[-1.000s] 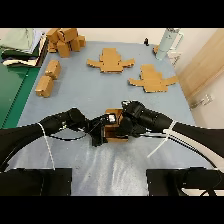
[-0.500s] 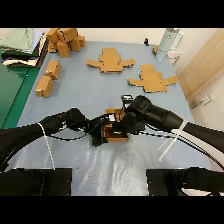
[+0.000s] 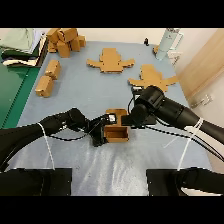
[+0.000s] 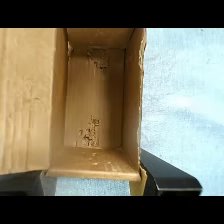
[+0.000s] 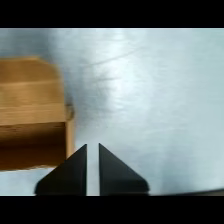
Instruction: Fold the box.
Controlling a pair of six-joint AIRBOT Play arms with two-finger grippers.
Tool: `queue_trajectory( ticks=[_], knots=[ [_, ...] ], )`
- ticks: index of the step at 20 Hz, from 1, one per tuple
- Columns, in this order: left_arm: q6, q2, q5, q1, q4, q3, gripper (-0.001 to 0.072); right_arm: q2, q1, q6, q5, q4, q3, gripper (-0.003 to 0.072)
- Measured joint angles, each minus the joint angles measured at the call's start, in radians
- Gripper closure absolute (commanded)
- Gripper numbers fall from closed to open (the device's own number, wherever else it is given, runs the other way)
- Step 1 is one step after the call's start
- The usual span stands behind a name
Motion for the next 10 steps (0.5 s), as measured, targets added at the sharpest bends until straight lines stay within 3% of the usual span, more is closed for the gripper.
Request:
queue_trajectory(
  ticks=[3, 6, 8, 10],
  knots=[
    [0.000, 0.000, 0.002, 0.000, 0.000, 0.000, 0.0229, 0.001, -0.073, -0.040, -0.036, -0.052, 0.002, 0.0685],
    [0.000, 0.000, 0.001, 0.000, 0.000, 0.000, 0.0229, -0.029, -0.197, -0.132, 0.034, -0.021, 0.003, 0.0685],
    [0.000, 0.000, 0.002, 0.000, 0.000, 0.000, 0.0229, -0.075, -0.312, -0.273, 0.130, 0.135, 0.003, 0.0686],
    [0.000, 0.000, 0.002, 0.000, 0.000, 0.000, 0.0229, -0.143, -0.444, -0.482, 0.220, 0.399, 0.004, 0.0686]
  ],
)
